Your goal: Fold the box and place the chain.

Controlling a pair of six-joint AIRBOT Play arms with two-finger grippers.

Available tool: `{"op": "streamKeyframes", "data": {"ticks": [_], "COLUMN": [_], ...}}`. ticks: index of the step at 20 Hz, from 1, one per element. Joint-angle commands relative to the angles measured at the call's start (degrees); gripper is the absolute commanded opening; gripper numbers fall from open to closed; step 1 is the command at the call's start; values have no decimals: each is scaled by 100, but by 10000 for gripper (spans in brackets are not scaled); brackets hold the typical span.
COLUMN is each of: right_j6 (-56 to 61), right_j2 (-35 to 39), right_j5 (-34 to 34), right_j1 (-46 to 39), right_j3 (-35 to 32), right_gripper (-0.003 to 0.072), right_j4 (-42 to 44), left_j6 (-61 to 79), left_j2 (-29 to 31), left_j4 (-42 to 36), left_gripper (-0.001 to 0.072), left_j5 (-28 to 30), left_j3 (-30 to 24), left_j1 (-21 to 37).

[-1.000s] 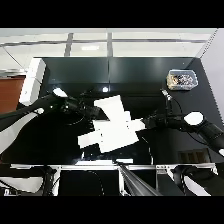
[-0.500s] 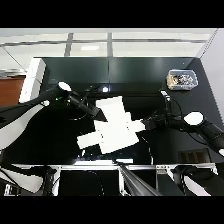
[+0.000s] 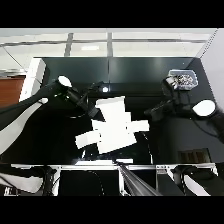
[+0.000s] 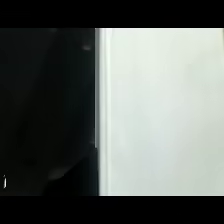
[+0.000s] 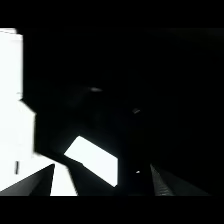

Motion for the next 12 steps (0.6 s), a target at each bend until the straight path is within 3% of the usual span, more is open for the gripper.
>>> {"op": "streamKeyframes", "data": {"ticks": [1, 3, 4, 7, 12], "right_j6": [-243, -251, -225, -319, -1668], "right_j2": [92, 92, 90, 59, 55], "right_j5": [177, -332, -516, -518, 33], "right_j1": [-212, -212, -201, -184, 142], "right_j3": [780, 848, 848, 776, -24], "right_gripper": [676, 676, 676, 676, 677], "right_j4": [-1239, -1340, -1207, -387, -389], "left_j6": [1102, 2352, 2911, 3919, 4017], "left_j2": [1167, 1838, 1947, 1735, 1060], "left_j4": [-13, 15, 22, 149, 299], "left_gripper": [22, 26, 26, 26, 26], "left_j5": [1364, 2881, 3366, 3724, 3674], "left_j3": [-669, -1375, -1543, -1512, -1182], "left_j1": [-378, -776, -896, -986, -990]}}
